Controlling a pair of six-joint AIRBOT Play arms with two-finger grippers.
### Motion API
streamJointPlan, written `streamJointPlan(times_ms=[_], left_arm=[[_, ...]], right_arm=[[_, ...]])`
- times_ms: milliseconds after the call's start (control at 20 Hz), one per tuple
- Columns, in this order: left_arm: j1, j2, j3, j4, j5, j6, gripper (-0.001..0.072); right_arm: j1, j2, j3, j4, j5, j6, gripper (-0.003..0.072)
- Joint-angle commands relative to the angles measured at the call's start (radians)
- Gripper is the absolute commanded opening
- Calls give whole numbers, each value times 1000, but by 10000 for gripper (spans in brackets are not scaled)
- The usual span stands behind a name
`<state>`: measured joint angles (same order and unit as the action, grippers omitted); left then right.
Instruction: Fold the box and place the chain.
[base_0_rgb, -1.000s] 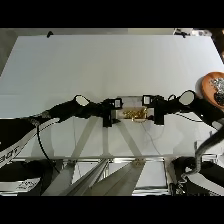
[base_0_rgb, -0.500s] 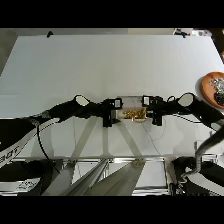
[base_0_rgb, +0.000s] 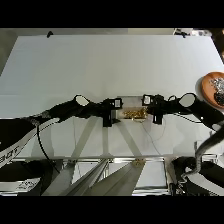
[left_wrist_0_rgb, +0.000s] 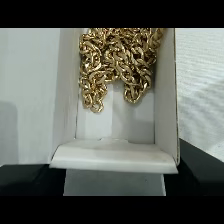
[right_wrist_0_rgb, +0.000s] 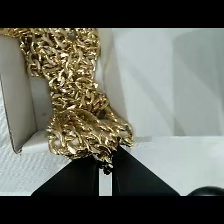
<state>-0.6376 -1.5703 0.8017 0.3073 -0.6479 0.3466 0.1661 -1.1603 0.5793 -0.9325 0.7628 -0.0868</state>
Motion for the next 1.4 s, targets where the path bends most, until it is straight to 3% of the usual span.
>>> streamJointPlan(times_ms=[0, 350, 600, 800, 1100, 1350], left_arm=[[0, 1, 0, 0, 0, 0, 497], [0, 1, 0, 0, 0, 0, 497], [0, 1, 0, 0, 0, 0, 497], [0, 1, 0, 0, 0, 0, 497], [0, 1, 0, 0, 0, 0, 497], [0, 1, 0, 0, 0, 0, 497]], right_arm=[[1, 45, 0, -14, -25, 3, 13], [1, 235, 0, -11, -47, 4, 11], [1, 408, 0, 28, 77, 78, 10], [1, 475, 0, 147, 166, 122, 10], [82, 466, 0, 330, 86, 143, 10], [130, 446, 0, 365, -15, 186, 10]])
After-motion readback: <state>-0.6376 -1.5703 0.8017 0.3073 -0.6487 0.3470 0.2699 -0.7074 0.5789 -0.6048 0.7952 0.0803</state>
